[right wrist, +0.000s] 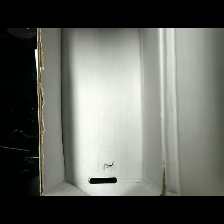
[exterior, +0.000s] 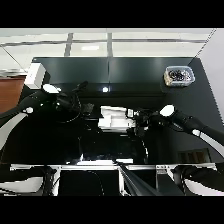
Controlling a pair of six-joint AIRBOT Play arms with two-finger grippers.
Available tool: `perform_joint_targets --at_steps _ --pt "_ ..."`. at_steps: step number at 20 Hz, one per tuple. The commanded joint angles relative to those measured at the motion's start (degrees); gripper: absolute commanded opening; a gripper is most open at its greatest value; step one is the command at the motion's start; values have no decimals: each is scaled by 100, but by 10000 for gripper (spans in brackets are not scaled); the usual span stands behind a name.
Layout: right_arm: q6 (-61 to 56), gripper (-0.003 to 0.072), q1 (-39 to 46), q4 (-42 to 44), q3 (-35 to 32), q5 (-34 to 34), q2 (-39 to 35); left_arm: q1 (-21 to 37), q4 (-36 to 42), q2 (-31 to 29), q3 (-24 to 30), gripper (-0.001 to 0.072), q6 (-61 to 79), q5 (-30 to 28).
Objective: Fold the box and place the chain.
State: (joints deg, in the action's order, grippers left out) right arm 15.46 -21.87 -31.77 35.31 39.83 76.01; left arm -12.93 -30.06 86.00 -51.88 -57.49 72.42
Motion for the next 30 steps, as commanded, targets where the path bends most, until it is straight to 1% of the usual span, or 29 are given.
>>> perform_joint_targets --at_steps 1,6,10,14,18,24,27,29,30 --pt "0 402 -4 2 -2 0 -2 -251 -636 -7 -203 496 -612 -59" --pt "0 402 -4 2 -2 0 -2 -730 -1134 -118 -245 491 -1373 -754" --pt "0 402 -4 2 -2 0 -2 -979 -1150 -140 -245 486 -1644 -1034" --pt "0 402 -4 2 -2 0 -2 -1051 -1268 -140 -245 486 -1823 -1141" --pt "-2 402 -4 4 -2 2 -2 -1139 -1635 -140 -245 486 -2133 -1300" --pt "-2 402 -4 7 -2 2 -2 -1207 -1731 -140 -245 485 -2243 -1333" --pt "0 402 -4 17 -2 2 -2 -1231 -2048 -140 -247 485 -2575 -1355" --pt "0 402 -4 17 -2 0 -2 -1366 -2529 -138 -317 485 -2933 -1390" --pt "0 402 -4 17 -2 2 -2 -1499 -2922 -136 -402 484 -3189 -1388"
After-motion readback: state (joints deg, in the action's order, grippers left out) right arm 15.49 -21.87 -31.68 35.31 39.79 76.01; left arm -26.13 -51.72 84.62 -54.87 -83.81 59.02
